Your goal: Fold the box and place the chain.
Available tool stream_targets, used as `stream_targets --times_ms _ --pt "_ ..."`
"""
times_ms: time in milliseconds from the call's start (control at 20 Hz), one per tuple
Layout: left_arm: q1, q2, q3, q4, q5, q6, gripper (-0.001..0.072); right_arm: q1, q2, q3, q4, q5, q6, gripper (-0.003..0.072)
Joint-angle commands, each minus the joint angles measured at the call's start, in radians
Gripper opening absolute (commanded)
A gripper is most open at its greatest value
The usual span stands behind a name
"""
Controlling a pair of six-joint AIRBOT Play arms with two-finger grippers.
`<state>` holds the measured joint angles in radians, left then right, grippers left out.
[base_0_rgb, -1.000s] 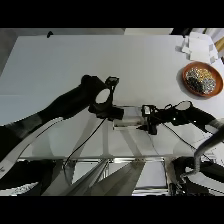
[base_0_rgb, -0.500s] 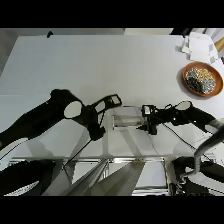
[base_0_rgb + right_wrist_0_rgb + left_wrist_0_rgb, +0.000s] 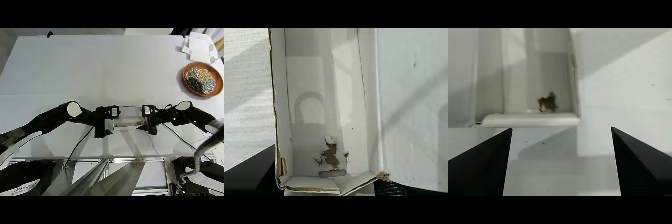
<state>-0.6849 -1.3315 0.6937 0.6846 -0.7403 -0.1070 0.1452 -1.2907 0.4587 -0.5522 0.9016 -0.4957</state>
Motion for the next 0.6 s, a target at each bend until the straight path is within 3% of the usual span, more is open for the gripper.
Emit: stream_targets --times_ms 0,300,550 --pt "0.020 -0.076 -0.008 -0.113 0.081 0.107 0.0703 0.000 0.000 0.000 0.000 0.000 0.000 0.0297" --pt "0.062 -0.095 -0.008 -0.116 0.074 0.137 0.0708 0.000 0.000 0.000 0.000 0.000 0.000 0.0297" --pt "0.060 -0.094 -0.008 -0.155 -0.013 0.292 0.0709 0.000 0.000 0.000 0.000 0.000 0.000 0.0297"
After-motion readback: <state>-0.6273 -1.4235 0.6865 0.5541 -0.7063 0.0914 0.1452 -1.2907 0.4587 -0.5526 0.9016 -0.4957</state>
